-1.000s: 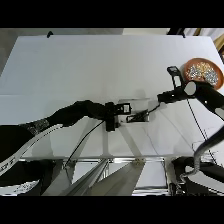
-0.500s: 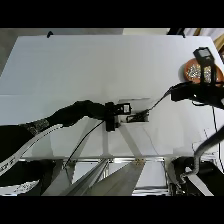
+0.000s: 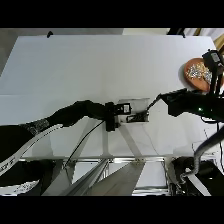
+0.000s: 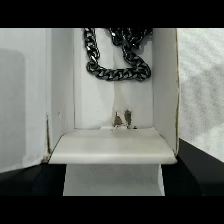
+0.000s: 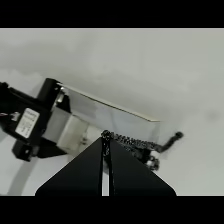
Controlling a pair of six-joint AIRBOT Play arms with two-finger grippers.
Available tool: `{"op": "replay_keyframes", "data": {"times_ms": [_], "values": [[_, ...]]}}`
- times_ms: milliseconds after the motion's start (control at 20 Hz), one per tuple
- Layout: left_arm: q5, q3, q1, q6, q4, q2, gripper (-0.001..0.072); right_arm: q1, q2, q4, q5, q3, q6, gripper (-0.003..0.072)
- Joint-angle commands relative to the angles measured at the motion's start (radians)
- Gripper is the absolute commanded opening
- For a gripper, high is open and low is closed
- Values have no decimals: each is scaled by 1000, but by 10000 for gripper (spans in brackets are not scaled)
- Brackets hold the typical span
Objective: Fold the box and place the chain.
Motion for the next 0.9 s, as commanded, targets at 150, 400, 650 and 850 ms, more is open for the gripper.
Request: {"op": "replay_keyframes", "data": {"times_ms": [150,400,650,850], "values": [[0,0,-1,0,0,1,152,47,-112,174,18,1,-134,13],[0,0,-1,0,0,1,152,219,-338,62,-50,1,-148,13],[0,0,0,0,0,1,152,252,-444,-45,-90,-1,-65,13],[0,0,-1,0,0,1,152,252,-451,-92,-116,-10,-19,13]]}}
